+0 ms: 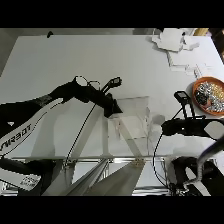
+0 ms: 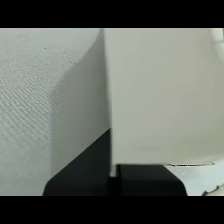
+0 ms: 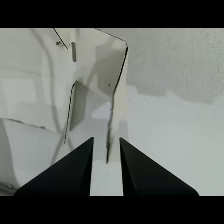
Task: Fold the box and place the chain.
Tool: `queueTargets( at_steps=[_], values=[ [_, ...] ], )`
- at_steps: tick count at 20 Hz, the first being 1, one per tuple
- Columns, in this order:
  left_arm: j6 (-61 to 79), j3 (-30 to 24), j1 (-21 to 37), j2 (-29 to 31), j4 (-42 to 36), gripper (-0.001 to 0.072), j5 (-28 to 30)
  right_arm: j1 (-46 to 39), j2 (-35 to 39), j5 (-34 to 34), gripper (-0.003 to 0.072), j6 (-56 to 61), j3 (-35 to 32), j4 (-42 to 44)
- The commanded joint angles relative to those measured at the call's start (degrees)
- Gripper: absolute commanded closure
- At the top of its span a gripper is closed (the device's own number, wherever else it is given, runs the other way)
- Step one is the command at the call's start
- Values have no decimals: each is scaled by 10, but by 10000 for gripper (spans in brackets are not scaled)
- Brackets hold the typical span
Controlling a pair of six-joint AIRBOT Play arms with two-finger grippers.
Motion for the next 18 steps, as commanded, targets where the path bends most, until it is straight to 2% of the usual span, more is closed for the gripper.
queueTargets(
  at_steps=[1, 4, 6, 8, 10, 14, 18],
  values=[
    [14, 0, 0, 19, 10, 708, -1, 0, 0, 23, 423, -21, 17, -1],
    [-28, 0, 0, 78, 67, 709, 10, 0, 0, 54, 341, -34, 66, -24],
    [-72, 0, -1, 108, 96, 710, -1, 0, 1, 75, 341, -39, 110, -42],
    [-91, -2, -2, 119, 89, 711, -23, 0, 1, 105, 341, -72, 155, -43],
    [-85, -21, -10, 120, 61, 711, -17, 0, 1, 136, 341, -94, 187, -43],
    [-33, -92, -52, 118, 55, 711, 76, 0, 0, 158, 343, -109, 196, -42],
    [34, -101, -85, 117, 68, 706, 171, 0, 0, 140, 345, -108, 196, -33]
  ],
)
